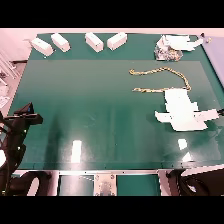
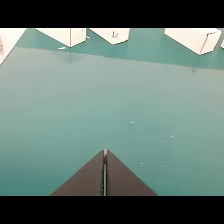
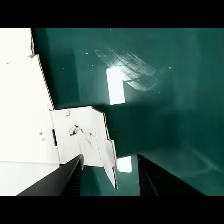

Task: Fold the box and place the chain.

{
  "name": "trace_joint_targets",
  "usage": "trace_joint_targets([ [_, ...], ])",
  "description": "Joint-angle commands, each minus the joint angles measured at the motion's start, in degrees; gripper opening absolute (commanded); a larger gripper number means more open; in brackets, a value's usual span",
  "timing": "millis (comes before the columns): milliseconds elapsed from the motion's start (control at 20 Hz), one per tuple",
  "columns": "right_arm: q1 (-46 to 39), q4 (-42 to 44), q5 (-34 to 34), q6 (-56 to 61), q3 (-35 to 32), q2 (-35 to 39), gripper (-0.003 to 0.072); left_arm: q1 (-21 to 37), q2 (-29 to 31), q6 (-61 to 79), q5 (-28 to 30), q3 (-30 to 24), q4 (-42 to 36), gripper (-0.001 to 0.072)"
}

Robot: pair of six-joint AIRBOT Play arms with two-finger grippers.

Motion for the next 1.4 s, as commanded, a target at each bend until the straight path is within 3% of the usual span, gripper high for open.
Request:
trace_joint_targets([
  [0,1.1,-0.4,-0.5,-1.7,0.3,-0.3,0.0431,0.0,0.0,0.0,0.0,0.0,0.0,0.002],
  [950,6.5,-0.4,7.2,-1.5,0.3,-4.5,0.0407,0.0,0.0,0.0,0.0,0.0,0.0,0.002],
  [1050,6.5,-0.4,8.0,-1.6,0.3,-5.1,0.0364,0.0,0.0,0.0,0.0,0.0,0.0,0.002],
  [1300,8.1,-0.4,9.2,-2.3,0.3,-6.7,0.035,0.0,0.0,0.0,0.0,0.0,0.0,0.0019],
  [1350,8.5,-0.4,10.0,-3.5,0.3,-6.9,0.0259,0.0,0.0,0.0,0.0,0.0,0.0,0.0019],
])
